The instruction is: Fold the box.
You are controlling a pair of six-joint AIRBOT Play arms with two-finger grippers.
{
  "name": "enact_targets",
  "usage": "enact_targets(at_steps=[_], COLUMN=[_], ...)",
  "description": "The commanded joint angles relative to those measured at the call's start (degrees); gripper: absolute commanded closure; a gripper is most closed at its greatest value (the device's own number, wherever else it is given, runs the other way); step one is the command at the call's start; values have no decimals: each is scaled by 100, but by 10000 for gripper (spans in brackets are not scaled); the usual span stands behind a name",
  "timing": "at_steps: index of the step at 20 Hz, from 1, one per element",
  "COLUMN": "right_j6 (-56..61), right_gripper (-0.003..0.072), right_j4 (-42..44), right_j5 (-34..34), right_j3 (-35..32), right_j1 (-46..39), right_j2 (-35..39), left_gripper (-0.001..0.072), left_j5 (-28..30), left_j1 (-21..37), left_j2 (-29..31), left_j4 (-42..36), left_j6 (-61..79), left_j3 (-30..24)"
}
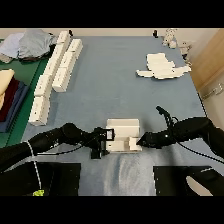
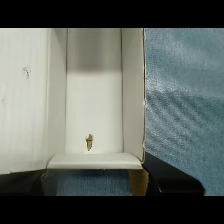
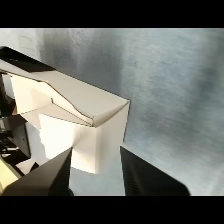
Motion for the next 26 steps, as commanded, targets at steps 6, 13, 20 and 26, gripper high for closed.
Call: enact_targets(at_steps=[6,13,20,26], right_j6=[2861,5751,6839,7125], right_gripper=[267,267,267,384], right_j4=[-2444,-4317,-4872,-4962], right_j5=[664,-35,-802,-730], right_j3=[975,2212,2887,2887], right_j1=[1998,3604,4175,4175], right_j2=[-535,-1729,-2848,-2957], left_gripper=[236,235,235,235], left_j5=[0,2,2,2], left_j1=[2,2,2,2], left_j2=[0,0,0,0], left_j4=[0,0,0,0], left_j6=[2,2,2,2], left_j3=[4,4,4,4])
